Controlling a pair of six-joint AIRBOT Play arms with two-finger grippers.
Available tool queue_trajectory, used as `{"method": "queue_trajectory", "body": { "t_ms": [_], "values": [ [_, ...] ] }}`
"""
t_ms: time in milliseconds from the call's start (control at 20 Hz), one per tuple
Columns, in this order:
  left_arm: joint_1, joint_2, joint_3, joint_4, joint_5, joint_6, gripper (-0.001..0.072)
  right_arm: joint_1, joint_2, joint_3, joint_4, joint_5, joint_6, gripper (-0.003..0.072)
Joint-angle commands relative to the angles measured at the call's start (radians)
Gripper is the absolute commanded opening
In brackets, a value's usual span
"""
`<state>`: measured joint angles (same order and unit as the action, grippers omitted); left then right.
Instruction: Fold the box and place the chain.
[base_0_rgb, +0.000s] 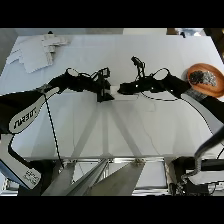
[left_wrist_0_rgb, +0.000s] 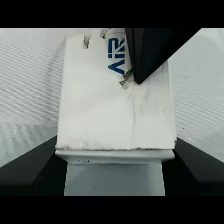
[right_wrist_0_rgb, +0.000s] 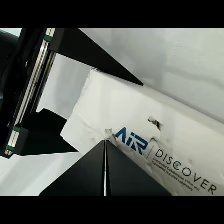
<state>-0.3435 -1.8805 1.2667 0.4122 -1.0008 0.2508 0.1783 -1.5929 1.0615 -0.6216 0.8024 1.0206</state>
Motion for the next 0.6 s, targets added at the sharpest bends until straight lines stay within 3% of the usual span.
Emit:
{"method": "queue_trajectory", "body": {
  "t_ms": [0, 300, 550],
  "values": [
    [0.001, 0.001, 0.001, -0.004, 0.002, -0.002, 0.0278, 0.020, -0.001, -0.019, -0.035, -0.026, 0.000, 0.0007],
    [0.001, 0.001, 0.001, -0.005, 0.002, -0.002, 0.0278, 0.023, 0.010, -0.027, -0.036, -0.039, -0.001, 0.0008],
    [0.001, 0.001, 0.001, -0.004, 0.002, -0.002, 0.0278, 0.009, 0.138, -0.027, -0.037, -0.129, -0.068, 0.0009]
  ]
}}
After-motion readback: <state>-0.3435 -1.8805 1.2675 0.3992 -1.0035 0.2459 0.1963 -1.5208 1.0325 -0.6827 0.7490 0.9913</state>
